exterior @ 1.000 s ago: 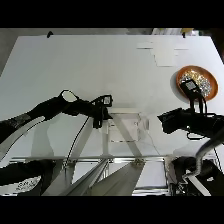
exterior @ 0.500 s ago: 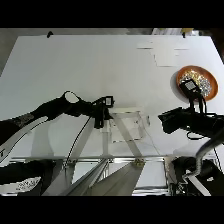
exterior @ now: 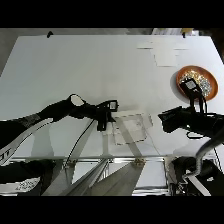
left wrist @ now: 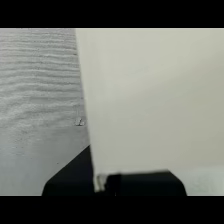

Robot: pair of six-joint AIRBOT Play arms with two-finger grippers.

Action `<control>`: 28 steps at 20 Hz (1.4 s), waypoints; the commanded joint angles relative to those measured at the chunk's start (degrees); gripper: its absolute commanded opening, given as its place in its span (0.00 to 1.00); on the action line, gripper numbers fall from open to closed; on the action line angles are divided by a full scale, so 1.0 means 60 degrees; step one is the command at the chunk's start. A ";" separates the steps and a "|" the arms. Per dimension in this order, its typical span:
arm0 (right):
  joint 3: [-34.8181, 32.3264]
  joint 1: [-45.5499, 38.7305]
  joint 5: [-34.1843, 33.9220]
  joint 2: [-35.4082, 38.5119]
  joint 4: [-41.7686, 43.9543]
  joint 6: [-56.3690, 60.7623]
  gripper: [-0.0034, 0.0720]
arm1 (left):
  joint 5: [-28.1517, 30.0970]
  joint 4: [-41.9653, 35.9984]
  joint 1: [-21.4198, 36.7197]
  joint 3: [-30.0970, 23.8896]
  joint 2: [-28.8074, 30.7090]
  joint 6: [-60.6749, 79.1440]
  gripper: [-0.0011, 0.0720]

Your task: Fold the box and place the chain.

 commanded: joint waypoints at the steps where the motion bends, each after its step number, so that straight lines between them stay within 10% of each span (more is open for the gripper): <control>1: 0.0007 0.0007 -0.0029 0.0007 -0.0004 0.0004 0.39 | 0.0040 0.0047 -0.0018 0.0138 -0.0007 0.0229 0.01; 28: 0.0007 0.0007 -0.0033 0.0007 -0.0004 0.0004 0.39 | -0.0721 0.1402 -0.0018 0.1264 -0.0634 0.0189 0.02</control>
